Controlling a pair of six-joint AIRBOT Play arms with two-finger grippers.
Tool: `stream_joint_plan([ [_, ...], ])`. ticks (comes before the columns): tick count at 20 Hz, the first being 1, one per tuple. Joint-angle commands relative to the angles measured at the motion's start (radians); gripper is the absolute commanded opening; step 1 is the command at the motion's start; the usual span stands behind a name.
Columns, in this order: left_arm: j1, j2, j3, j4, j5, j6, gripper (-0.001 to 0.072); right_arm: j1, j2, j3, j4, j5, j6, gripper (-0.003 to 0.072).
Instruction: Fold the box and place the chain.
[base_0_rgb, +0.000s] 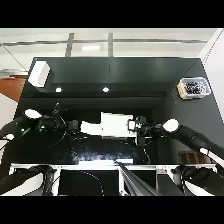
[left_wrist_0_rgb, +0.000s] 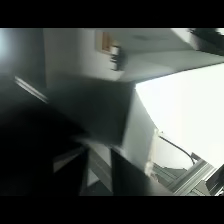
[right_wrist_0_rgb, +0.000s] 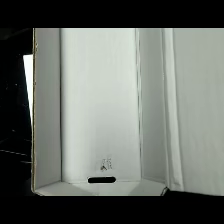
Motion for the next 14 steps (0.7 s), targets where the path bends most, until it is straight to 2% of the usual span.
stream_joint_plan([
  [1, -0.07, -0.011, 0.01, -0.002, 0.038, 0.0, 0.0249, 0.0, -0.001, 0.0, 0.0, 0.0, 0.0, 0.0591],
  [3, -0.08, -0.011, 0.023, -0.011, 0.009, 0.006, 0.0276, 0.0, -0.001, 0.0, 0.0, 0.0, 0.0, 0.0591],
  [6, -0.097, -0.009, 0.053, -0.022, -0.041, 0.052, 0.0552, 0.0, -0.001, 0.0, 0.0, 0.0, 0.0, 0.0591],
  [7, -0.097, -0.009, 0.068, -0.019, -0.056, 0.052, 0.0577, 0.0, -0.001, 0.0, 0.0, 0.0, 0.0, 0.0591],
  [9, -0.097, -0.009, 0.101, -0.019, -0.081, 0.052, 0.0581, 0.0, -0.001, 0.0, 0.0, 0.0, 0.0, 0.0591],
  [10, -0.1, -0.009, 0.117, -0.023, -0.092, 0.051, 0.0685, 0.0, -0.001, 0.0, 0.0, 0.0, 0.0, 0.0591],
  [11, -0.109, -0.009, 0.13, -0.024, -0.099, 0.051, 0.0709, 0.0, -0.001, 0.0, 0.0, 0.0, 0.0, 0.0591],
  [14, -0.181, -0.009, 0.171, -0.039, -0.111, 0.047, 0.0709, 0.0, -0.001, 0.0, 0.0, 0.0, 0.0, 0.0591],
])
